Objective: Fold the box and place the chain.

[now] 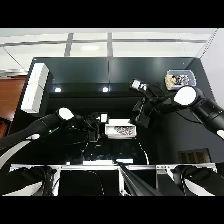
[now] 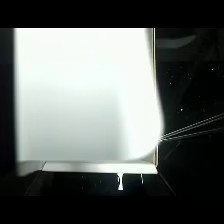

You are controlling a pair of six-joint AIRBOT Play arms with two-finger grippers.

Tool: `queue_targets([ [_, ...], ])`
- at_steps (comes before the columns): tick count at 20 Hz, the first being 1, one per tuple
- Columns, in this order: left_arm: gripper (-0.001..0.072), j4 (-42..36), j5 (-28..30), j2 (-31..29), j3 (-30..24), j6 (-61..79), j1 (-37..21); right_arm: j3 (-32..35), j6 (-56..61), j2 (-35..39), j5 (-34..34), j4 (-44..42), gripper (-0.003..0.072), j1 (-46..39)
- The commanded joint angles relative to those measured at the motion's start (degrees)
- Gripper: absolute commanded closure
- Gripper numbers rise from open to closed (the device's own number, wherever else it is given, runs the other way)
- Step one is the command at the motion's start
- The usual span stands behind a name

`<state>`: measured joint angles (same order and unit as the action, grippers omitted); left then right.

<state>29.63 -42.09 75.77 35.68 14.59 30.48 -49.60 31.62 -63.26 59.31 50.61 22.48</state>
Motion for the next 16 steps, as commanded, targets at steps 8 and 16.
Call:
queue_targets([
  [8, 0.0309, 0.1, 0.8, 0.0, 0.1, -0.5, -0.1, 6.6, -17.1, 0.3, -6.0, -1.1, -0.0020, 5.4],
  [16, 0.0309, 0.1, 0.8, 0.0, 0.1, -0.5, -0.1, 7.0, -16.9, 0.3, -4.1, -1.6, 0.0461, 5.4],
])
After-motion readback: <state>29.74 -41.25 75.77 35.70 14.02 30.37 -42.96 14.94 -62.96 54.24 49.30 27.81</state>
